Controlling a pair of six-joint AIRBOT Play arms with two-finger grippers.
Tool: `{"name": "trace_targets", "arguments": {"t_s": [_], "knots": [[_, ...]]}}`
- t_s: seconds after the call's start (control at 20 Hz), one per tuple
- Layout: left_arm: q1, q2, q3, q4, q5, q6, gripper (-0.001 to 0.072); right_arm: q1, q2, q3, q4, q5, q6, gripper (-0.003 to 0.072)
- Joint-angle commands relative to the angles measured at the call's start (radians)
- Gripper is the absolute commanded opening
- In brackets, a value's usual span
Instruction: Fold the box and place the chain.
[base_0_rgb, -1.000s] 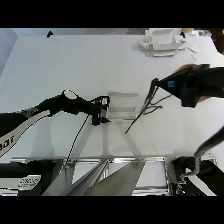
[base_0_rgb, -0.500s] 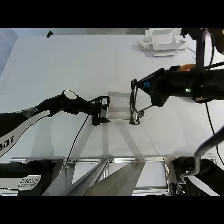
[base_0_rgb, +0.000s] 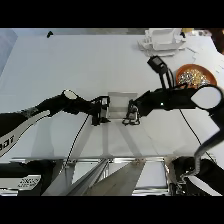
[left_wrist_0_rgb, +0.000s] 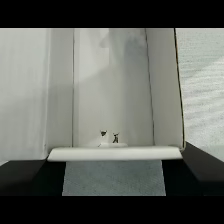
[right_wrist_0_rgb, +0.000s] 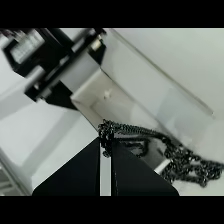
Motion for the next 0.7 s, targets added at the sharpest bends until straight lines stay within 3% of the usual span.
{"name": "trace_targets", "arguments": {"t_s": [0.0,0.2,0.45,0.55,0.65], "knots": [[0.0,0.0,0.0,0.0,0.0,0.0,0.0071,0.002,-0.07,-0.107,0.059,-0.06,-0.095,0.0015],[0.0,0.0,0.0,0.0,0.0,0.0,0.0071,0.063,-0.186,-0.121,0.096,-0.113,-0.161,0.0016],[0.0,0.0,0.0,0.0,0.0,0.0,0.0071,0.113,-0.212,-0.121,0.113,-0.206,-0.152,0.0019],[0.0,0.0,0.0,0.0,0.0,0.0,0.0071,0.112,-0.211,-0.121,0.109,-0.212,-0.133,0.0163],[0.0,0.0,0.0,0.0,0.0,0.0,0.0071,0.11,-0.183,-0.12,0.092,-0.214,-0.138,0.0205]]}}
